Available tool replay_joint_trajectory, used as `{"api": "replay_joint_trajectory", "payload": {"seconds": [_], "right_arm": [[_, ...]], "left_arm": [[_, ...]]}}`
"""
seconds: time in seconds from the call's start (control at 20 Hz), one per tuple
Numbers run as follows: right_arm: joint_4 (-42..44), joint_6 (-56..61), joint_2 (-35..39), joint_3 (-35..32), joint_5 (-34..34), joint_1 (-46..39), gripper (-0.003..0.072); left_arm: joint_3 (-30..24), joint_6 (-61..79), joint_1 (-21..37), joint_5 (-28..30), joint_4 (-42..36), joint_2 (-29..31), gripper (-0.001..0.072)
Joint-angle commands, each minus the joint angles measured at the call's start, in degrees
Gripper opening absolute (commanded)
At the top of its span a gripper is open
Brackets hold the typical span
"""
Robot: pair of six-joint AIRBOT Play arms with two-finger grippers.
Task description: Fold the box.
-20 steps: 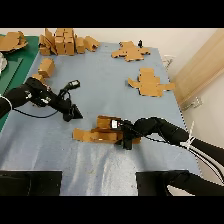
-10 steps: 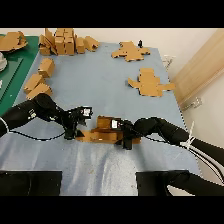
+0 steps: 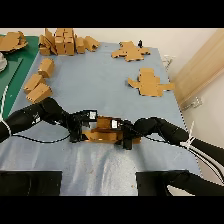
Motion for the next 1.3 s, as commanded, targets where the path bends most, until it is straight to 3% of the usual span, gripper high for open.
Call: {"api": "replay_joint_trajectory", "payload": {"seconds": [0.0,0.3,0.35,0.4,0.5,0.75,0.85,1.05,1.1,1.25], "right_arm": [[0.0,0.0,0.0,-0.04,0.02,0.02,0.054],[0.0,0.0,0.0,-0.04,0.02,0.04,0.054],[0.0,0.0,0.0,-0.04,0.02,0.02,0.054],[0.0,0.0,0.0,-0.04,0.0,0.04,0.054],[0.0,0.0,0.0,-0.04,0.0,0.02,0.054],[0.0,0.0,0.0,-0.04,0.0,0.02,0.054],[0.0,0.0,0.0,-0.04,0.0,0.02,0.054],[0.0,0.0,0.0,-0.04,0.02,0.04,0.054],[0.0,0.0,0.0,-0.04,0.02,0.04,0.054],[0.0,0.0,0.0,-0.04,0.0,0.04,0.054]], "left_arm": [[-0.02,-3.04,-2.8,4.09,-0.09,-0.26,0.0617],[0.0,-3.06,-4.55,1.01,-0.33,-2.03,0.0615],[0.0,-3.02,-4.74,1.49,-0.28,-2.23,0.0564],[0.0,-3.02,-5.01,2.05,-0.28,-2.56,0.043],[0.0,-2.95,-5.88,3.58,-0.02,-2.99,0.0342],[0.0,-2.49,-7.67,9.31,0.0,-3.04,0.0339],[0.02,-2.47,-7.93,9.14,1.46,-3.02,0.0084],[0.11,-2.4,-9.6,8.87,2.36,-3.04,0.0077],[0.11,-2.36,-10.08,8.9,2.36,-3.02,0.0014],[0.11,-2.38,-10.84,10.25,2.34,-3.02,0.0014]]}}
